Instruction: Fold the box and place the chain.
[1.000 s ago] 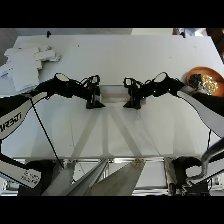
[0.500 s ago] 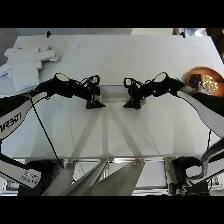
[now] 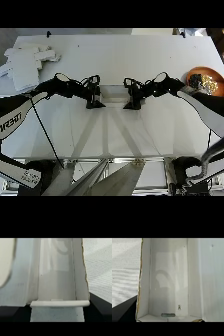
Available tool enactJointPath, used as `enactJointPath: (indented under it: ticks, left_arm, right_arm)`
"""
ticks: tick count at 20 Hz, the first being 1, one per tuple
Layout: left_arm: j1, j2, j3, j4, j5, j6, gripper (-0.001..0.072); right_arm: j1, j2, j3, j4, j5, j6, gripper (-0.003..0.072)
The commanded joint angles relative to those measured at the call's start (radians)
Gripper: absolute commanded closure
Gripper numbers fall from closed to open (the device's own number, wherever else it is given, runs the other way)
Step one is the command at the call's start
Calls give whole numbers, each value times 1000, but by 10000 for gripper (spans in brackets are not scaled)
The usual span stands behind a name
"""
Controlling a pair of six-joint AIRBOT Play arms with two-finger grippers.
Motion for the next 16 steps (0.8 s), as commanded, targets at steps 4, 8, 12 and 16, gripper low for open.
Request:
enactJointPath:
  ticks: [4,8,12,16]
  left_arm:
    - [0,-1,1,0,-3,0,148]
    - [0,-1,1,0,-3,0,148]
    - [0,-1,1,0,-3,0,148]
    - [0,-1,1,-1,-3,0,148]
  right_arm:
    - [0,51,1,-37,-4,4,-16]
    - [0,126,1,-166,-3,5,-11]
    - [0,209,1,-221,0,53,-9]
    - [0,301,1,-260,24,114,4]
